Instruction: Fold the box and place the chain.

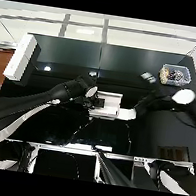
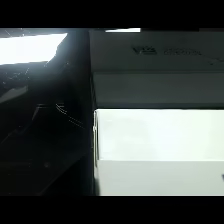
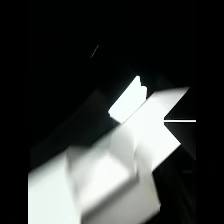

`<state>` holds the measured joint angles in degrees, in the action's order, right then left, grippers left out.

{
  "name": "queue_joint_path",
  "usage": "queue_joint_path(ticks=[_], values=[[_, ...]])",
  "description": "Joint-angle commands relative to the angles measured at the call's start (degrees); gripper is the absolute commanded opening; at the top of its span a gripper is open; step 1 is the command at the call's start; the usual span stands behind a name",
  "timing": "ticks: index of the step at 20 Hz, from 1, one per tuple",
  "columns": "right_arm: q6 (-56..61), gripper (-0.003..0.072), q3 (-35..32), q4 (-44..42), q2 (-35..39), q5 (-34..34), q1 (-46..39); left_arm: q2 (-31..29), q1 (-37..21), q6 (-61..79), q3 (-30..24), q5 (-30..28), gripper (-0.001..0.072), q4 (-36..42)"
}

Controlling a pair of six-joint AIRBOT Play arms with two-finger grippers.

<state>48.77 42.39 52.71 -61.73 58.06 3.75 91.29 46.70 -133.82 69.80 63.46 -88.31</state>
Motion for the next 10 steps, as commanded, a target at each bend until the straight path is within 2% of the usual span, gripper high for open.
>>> queue_joint_path(ticks=[1, 2, 4, 6, 10], values=[[27.12, 0.0011, -2.25, 4.37, 3.45, 2.38, -15.45, -0.02, 0.0, 0.07, 0.04, 0.04, 0.0028, -0.11], [29.7, 0.0009, -5.2, 2.97, 2.38, 2.82, -18.71, -0.02, 0.0, 0.07, 0.04, 0.07, 0.0028, -0.11], [27.8, 0.0004, -9.86, -0.44, -1.53, 5.99, -20.39, -0.02, 0.0, 0.07, 0.04, 0.07, 0.0028, -0.11], [23.61, 0.0008, -11.26, -5.46, -6.86, 7.91, -17.88, -0.02, 0.0, 0.07, 0.04, 0.07, 0.0028, -0.11], [16.81, 0.001, -11.21, -19.02, -15.41, 4.02, -9.66, -0.02, 0.0, 0.07, 0.04, 0.2, 0.0028, -0.07]])
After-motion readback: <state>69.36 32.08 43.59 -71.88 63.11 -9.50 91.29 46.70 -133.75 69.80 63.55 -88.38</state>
